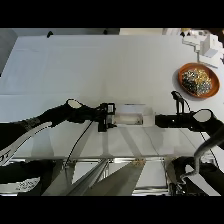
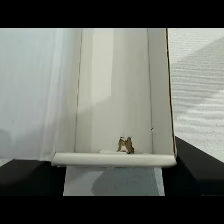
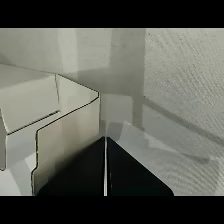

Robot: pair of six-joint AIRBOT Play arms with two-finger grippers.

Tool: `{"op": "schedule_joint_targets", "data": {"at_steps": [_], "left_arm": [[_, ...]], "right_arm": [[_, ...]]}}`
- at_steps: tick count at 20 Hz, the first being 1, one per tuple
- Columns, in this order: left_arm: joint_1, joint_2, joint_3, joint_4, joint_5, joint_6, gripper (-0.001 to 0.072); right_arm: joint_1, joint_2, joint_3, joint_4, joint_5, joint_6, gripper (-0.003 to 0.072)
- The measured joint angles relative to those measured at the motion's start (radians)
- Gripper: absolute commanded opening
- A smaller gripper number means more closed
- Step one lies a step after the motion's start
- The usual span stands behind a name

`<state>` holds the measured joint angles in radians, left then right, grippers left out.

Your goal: Fold the box and place the chain.

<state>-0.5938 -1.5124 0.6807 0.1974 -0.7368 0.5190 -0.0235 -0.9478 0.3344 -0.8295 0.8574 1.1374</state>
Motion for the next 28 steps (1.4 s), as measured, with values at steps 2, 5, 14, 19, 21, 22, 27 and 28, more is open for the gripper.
{"op": "schedule_joint_targets", "data": {"at_steps": [2,5,14,19,21,22,27,28], "left_arm": [[0.0,0.0,0.0,0.0,0.0,0.0,0.0254],[0.0,0.0,0.0,0.0,0.0,0.0,0.0254],[0.0,0.0,0.0,0.0,0.0,0.0,0.0254],[0.0,0.0,0.0,0.0,0.0,0.0,0.0254],[0.0,0.0,0.0,0.0,0.0,0.0,0.0254],[0.0,0.0,0.0,0.0,0.0,0.0,0.0254],[0.0,0.0,0.0,0.0,0.0,0.0,0.0254],[0.0,0.0,0.0,0.0,0.0,0.0,0.0254]], "right_arm": [[0.0,-0.007,0.0,0.018,0.0,-0.017,0.0015],[0.0,-0.015,0.0,0.042,-0.003,-0.04,0.0016],[0.0,0.026,0.0,0.191,0.057,-0.166,0.0352],[0.035,0.042,0.0,0.205,0.071,-0.174,0.0416],[0.073,0.044,0.001,0.206,0.057,-0.173,0.0416],[0.09,0.045,0.002,0.206,0.046,-0.168,0.0417],[0.138,0.045,0.037,0.14,0.014,-0.095,0.0461],[0.155,0.045,0.052,0.106,0.01,-0.058,0.0468]]}}
